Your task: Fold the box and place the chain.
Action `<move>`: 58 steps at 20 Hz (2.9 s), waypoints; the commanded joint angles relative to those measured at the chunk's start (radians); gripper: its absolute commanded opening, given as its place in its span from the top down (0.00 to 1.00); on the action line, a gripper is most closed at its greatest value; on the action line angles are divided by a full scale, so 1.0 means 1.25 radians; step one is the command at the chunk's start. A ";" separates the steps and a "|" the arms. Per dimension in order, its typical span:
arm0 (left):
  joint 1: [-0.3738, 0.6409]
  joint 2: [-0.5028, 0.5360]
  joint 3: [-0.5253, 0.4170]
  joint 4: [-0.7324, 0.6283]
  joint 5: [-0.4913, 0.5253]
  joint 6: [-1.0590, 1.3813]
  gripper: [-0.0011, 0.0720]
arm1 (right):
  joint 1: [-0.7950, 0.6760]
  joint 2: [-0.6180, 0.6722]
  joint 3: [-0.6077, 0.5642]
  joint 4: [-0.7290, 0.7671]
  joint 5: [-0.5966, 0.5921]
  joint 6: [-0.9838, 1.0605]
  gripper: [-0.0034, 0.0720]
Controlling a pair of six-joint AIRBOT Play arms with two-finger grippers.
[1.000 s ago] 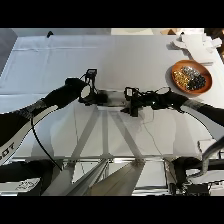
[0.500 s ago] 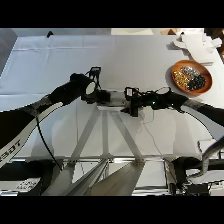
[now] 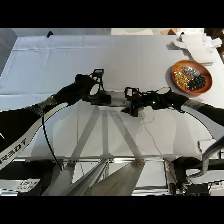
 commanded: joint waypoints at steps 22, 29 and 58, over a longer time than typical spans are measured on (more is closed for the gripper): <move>0.342 0.166 0.000 -0.439 -0.205 1.105 0.39 | 0.001 0.001 0.001 0.002 0.000 0.000 0.42; 0.454 0.088 -0.002 -0.651 -0.214 1.684 0.08 | 0.001 0.001 0.001 0.002 0.000 0.000 0.42; 0.359 -0.072 -0.136 -0.815 -0.073 2.037 0.03 | 0.001 0.001 0.001 0.002 0.000 0.000 0.42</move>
